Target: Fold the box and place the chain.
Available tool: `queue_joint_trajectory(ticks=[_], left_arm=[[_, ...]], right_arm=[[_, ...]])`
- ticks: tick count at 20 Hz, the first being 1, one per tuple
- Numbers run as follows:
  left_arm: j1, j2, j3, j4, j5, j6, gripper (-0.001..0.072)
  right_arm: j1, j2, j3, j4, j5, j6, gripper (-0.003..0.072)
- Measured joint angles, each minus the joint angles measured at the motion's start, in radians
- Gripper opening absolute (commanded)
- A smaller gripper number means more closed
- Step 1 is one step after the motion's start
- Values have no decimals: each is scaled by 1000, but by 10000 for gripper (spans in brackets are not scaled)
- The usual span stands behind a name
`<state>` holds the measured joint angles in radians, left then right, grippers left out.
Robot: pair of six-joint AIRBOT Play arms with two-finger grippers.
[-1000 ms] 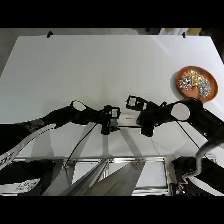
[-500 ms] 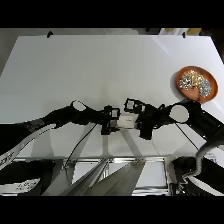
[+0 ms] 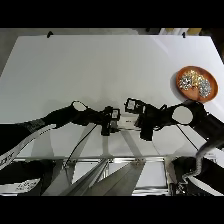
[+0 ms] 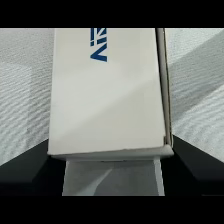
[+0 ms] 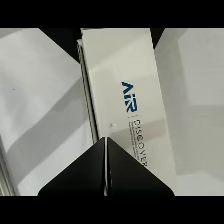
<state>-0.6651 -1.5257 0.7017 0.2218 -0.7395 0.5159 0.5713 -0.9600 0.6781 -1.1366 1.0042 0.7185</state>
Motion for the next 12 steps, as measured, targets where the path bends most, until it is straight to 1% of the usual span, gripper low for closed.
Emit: queue_joint_trajectory(ticks=[5,12], left_arm=[[0,0,0,0,1,-1,389],[0,0,0,0,2,-1,389]], right_arm=[[0,-63,0,12,15,14,14],[0,-84,-1,16,26,17,14]])
